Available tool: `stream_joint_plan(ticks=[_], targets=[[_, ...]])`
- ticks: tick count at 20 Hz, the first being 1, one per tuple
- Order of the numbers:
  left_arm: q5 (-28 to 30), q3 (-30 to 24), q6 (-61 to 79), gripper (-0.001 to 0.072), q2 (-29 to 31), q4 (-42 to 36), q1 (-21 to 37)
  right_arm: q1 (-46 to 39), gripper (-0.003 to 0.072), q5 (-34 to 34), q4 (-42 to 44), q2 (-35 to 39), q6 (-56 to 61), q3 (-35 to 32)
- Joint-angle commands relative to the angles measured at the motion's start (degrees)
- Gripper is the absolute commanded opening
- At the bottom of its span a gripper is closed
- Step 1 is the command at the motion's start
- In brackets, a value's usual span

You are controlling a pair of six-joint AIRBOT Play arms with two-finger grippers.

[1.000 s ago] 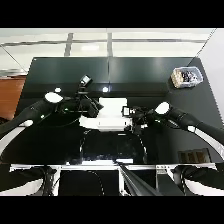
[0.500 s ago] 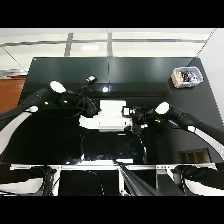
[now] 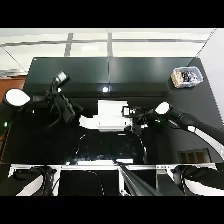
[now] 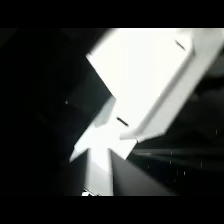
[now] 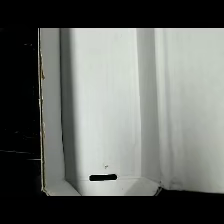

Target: Fold the box and place the chain.

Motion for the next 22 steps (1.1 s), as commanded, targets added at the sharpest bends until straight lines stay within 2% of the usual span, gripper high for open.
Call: stream_joint_plan(ticks=[1,4,6,11,17,18,19,20,22], targets=[[1.2,-5.8,19.1,0.0715,2.8,-0.2,-1.4,0.0,0.0312,0.0,0.0,0.0,0.0,0.0],[10.0,-6.1,30.5,0.0708,-0.4,0.0,-6.3,0.0,0.0312,0.0,0.0,0.0,0.0,0.0],[12.5,-4.8,36.2,0.0694,-4.2,-0.5,-9.0,0.0,0.0312,0.0,0.0,0.0,0.0,0.0],[12.4,-0.4,36.3,0.0694,-14.8,-0.4,-11.1,0.0,0.0312,0.0,0.0,0.0,0.0,0.0],[7.7,0.4,35.0,0.0677,-16.7,-0.5,-12.3,0.0,0.0312,0.0,0.0,0.0,0.0,0.0],[8.2,0.4,35.0,0.0570,-16.8,-1.1,-12.9,0.0,0.0312,0.0,0.0,0.0,0.0,0.0],[8.4,0.4,35.1,0.0387,-16.8,-2.4,-13.2,0.0,0.0312,0.0,0.0,0.0,0.0,0.0],[8.7,0.4,35.1,0.0260,-16.9,-3.5,-13.5,0.0,0.0312,0.0,0.0,0.0,0.0,0.0],[10.2,0.4,35.1,0.0258,-17.1,-3.5,-14.1,0.0,0.0312,0.0,0.0,0.0,0.0,0.0]])
